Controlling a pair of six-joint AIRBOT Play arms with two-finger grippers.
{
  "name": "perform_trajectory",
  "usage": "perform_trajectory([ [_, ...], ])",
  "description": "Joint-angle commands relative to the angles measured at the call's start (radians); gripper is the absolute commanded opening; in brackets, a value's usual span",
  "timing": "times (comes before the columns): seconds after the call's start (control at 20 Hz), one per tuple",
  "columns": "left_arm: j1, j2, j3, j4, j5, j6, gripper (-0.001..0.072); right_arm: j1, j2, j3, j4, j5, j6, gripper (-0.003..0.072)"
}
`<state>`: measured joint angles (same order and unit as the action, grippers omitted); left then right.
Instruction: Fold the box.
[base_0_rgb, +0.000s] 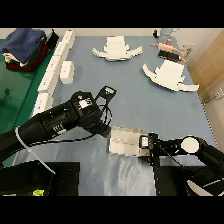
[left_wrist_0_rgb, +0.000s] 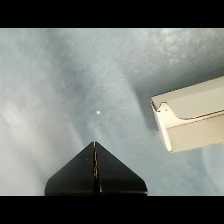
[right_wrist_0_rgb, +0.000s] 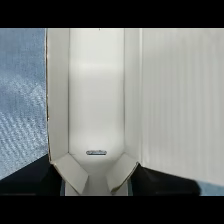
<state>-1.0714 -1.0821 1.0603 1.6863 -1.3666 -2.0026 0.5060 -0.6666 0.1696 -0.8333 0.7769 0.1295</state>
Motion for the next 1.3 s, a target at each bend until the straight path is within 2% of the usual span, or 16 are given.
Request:
perform_trajectory([
  [0.0, 0.103, 0.059, -0.071, -0.081, 0.144, 0.362, 0.0016, 0.001, 0.001, 0.001, 0.0, 0.0, 0.0, 0.0508],
  [0.2, 0.329, 0.251, -0.306, -0.36, 0.277, 1.027, 0.0019, 0.001, 0.001, 0.001, 0.0, 0.0, 0.0, 0.0508],
  [0.25, 0.385, 0.282, -0.358, -0.425, 0.293, 1.167, 0.0157, 0.001, 0.001, 0.001, 0.0, 0.0, 0.0, 0.0508],
  [0.3, 0.432, 0.299, -0.401, -0.479, 0.308, 1.265, 0.0582, 0.001, 0.001, 0.001, 0.0, 0.0, 0.0, 0.0508],
  [0.35, 0.476, 0.306, -0.447, -0.536, 0.341, 1.341, 0.0702, 0.001, 0.001, 0.001, 0.0, 0.0, 0.0, 0.0508],
  [0.45, 0.517, 0.296, -0.526, -0.642, 0.38, 1.503, 0.0702, 0.001, 0.001, 0.001, 0.0, 0.0, 0.0, 0.0508],
  [0.75, 0.509, 0.235, -0.698, -1.056, 0.525, 2.176, 0.0702, 0.001, 0.001, 0.001, 0.0, 0.0, 0.0, 0.0508],
  [0.9, 0.478, 0.178, -0.702, -1.188, 0.599, 2.28, 0.0701, 0.001, 0.001, 0.001, 0.0, 0.0, 0.0, 0.0508],
  [1.25, 0.41, 0.067, -0.687, -1.295, 0.655, 2.406, 0.0702, 0.001, 0.001, 0.001, 0.0, 0.0, 0.0, 0.0508],
])
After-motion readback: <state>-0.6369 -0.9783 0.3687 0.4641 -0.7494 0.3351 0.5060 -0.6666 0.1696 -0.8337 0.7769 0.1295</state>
